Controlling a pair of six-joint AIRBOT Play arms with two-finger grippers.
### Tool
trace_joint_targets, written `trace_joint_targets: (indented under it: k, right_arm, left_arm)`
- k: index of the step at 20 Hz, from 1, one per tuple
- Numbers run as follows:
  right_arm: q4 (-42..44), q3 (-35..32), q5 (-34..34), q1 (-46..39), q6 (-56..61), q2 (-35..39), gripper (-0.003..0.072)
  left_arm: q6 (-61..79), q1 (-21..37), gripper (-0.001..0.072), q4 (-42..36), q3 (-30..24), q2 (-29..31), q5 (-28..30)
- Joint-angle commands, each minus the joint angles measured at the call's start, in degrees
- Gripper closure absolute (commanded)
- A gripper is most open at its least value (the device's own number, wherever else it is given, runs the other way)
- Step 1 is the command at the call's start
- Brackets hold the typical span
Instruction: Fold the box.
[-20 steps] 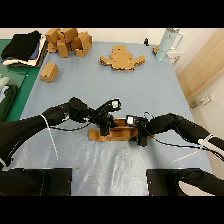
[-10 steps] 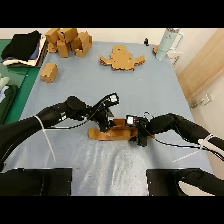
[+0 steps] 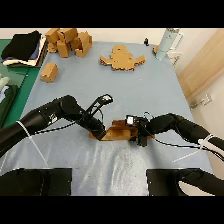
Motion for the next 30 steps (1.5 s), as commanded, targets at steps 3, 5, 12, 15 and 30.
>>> trace_joint_targets:
  k: [3,5,12,15,30]
  right_arm:
    - [0.00,-0.02,0.02,0.04,0.00,-0.02,0.0148]
    - [0.00,-0.02,0.02,0.04,0.00,-0.02,0.0149]
    - [0.00,-0.02,0.02,0.04,0.00,-0.02,0.0148]
    - [0.00,-0.02,0.00,0.04,0.00,-0.02,0.0148]
    - [0.00,-0.02,0.00,0.04,0.00,-0.02,0.0149]
  left_arm:
    - [-9.57,-1.84,0.0698,-18.10,2.05,-2.36,6.27]
    - [-9.44,-0.13,0.0698,-20.37,5.22,-6.27,8.46]
    - [-14.01,2.25,0.0699,-19.50,13.40,-21.38,10.25]
    - [-15.32,1.88,0.0699,-19.47,13.40,-25.55,7.02]
    - [-20.92,4.31,0.0702,9.22,18.36,-1.44,-11.34]
